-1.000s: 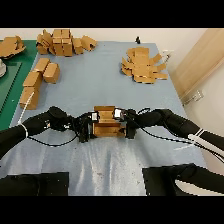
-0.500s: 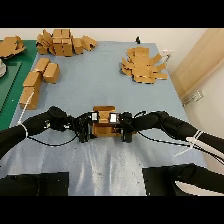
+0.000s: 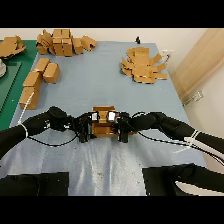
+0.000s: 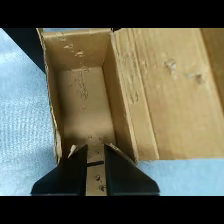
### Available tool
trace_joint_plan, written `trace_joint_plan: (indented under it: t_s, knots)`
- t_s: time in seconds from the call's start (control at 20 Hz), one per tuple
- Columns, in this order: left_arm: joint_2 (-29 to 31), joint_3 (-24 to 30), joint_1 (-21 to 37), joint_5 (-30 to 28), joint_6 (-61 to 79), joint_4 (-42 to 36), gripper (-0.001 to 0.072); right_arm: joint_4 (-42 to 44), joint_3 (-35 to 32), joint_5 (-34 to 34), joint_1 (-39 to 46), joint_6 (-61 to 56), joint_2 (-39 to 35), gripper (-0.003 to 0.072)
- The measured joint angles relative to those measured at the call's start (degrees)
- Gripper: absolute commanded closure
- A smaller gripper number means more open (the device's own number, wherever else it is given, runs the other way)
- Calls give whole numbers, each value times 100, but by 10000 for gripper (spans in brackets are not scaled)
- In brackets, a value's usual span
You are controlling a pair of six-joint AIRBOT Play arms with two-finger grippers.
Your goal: Fold the box.
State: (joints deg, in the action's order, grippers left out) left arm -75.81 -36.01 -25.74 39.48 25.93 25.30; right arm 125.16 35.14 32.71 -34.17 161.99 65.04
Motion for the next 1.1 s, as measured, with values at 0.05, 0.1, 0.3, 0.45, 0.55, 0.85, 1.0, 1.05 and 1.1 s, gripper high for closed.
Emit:
trace_joint_plan:
  t_s: [0.05, 0.1, 0.3, 0.45, 0.55, 0.85, 1.0, 1.05, 1.1]
  knots:
    - [0, 0, 0, 0, 0, 0, 118, 17, 0, -11, -4, 0, 61, 155]
    - [0, 0, 0, 2, 2, 2, 118, 26, 0, -22, -9, 0, 111, 87]
    - [0, 0, 0, 4, 4, 0, 118, 57, 4, -48, -17, 4, 221, 88]
    - [0, 0, 0, 4, 0, -2, 118, 61, 4, -31, -17, -26, 234, 336]
    - [0, 0, 0, 2, -2, 0, 118, -120, 0, 105, -7, -326, 131, 482]
    - [0, 0, 0, 0, -9, -2, 118, -2218, 0, 914, 603, -3700, -938, 684]
    - [0, 0, 0, 0, -9, -2, 118, -2791, -20, 1648, 1237, -5298, -1283, 684]
    - [0, 0, 0, 0, -7, -4, 118, -2833, -52, 1873, 1471, -5646, -1338, 685]
    - [0, 0, 0, 0, -7, -4, 118, -2820, -92, 2011, 1694, -5939, -1364, 685]
